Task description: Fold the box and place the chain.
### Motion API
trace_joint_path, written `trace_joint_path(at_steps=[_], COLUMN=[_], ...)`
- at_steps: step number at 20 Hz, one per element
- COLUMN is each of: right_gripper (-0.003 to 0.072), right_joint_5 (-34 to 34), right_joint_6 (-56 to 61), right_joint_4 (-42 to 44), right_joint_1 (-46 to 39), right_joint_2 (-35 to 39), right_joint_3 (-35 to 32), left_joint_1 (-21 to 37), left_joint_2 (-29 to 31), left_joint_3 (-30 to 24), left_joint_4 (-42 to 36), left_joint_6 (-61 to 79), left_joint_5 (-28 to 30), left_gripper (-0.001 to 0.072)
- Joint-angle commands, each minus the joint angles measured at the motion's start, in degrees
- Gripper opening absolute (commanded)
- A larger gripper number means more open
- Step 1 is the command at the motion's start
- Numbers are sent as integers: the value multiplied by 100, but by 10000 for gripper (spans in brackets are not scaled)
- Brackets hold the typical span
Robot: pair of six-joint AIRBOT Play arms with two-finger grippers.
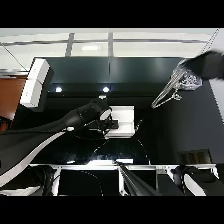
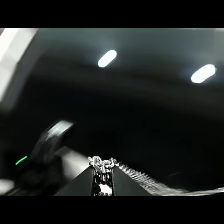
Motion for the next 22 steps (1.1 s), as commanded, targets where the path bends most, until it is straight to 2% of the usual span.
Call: trace_joint_path(at_steps=[1,5,9,12,16,22], right_gripper=[10,9,9,9,10,10], right_joint_5=[90,-22,-841,-898,-1099,-1961], right_joint_6=[-35,-52,-57,-197,-216,-221], right_joint_4=[990,1246,1493,1794,1401,1093], right_joint_1=[501,1134,1648,1847,2006,2004], right_joint_2=[92,92,44,-129,-358,-977], right_joint_3=[-835,-1309,-1849,-1947,-2367,-3344], left_joint_1=[4,4,4,4,4,4], left_joint_2=[-2,-2,-2,-2,-2,-2], left_joint_3=[2,2,2,2,2,2], left_joint_4=[2,2,4,4,4,4], left_joint_6=[0,0,0,0,0,0], left_joint_5=[15,13,20,20,17,17], left_gripper=[33,33,33,33,33,33])
